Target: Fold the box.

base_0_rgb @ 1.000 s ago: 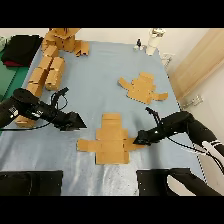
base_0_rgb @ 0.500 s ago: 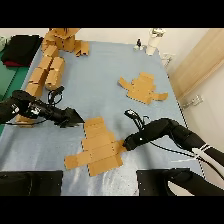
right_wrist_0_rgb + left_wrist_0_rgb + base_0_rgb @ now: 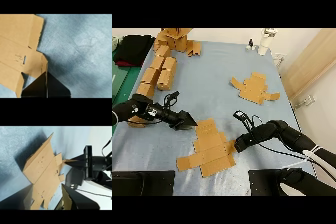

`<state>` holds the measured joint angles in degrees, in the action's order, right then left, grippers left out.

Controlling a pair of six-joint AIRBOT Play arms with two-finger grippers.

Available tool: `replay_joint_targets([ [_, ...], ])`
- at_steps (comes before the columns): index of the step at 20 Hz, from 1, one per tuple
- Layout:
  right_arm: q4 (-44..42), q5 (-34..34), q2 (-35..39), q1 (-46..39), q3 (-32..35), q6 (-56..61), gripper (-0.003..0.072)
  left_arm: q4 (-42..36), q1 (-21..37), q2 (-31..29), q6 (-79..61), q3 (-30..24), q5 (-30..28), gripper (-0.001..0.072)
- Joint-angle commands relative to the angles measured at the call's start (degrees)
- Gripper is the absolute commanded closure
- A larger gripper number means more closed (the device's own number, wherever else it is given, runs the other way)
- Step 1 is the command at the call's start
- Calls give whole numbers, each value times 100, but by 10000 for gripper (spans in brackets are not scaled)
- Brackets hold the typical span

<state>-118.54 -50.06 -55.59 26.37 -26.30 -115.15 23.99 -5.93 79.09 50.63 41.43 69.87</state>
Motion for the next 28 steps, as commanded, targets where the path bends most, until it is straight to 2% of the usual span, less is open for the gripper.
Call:
replay_joint_targets([
  [1,48,264,-4,17,2,105,686,-129,-229,201,-173,4,24,177],
  [4,4,868,46,92,2,111,686,-138,-337,212,-225,4,9,177],
  [6,11,1021,221,197,2,164,687,-131,-249,210,-223,4,28,177],
  [10,26,835,627,197,79,396,686,-127,-20,210,-282,4,-63,177],
  [15,26,575,890,197,227,481,686,-271,-26,212,-522,4,-739,177],
  [19,28,590,881,197,229,481,686,-1082,-345,234,-1272,24,-896,177],
  [23,31,603,881,197,229,514,686,-1071,-761,634,-1272,363,-697,179],
  [24,31,605,879,197,227,525,686,-1073,-800,715,-1270,431,-581,191],
  [25,31,605,879,197,227,525,686,-1071,-802,756,-1270,459,-444,284],
  [26,39,603,881,197,227,525,686,-1056,-791,758,-1276,459,-308,349],
  [28,50,610,876,197,227,525,686,-935,-763,758,-1272,459,-44,346],
])
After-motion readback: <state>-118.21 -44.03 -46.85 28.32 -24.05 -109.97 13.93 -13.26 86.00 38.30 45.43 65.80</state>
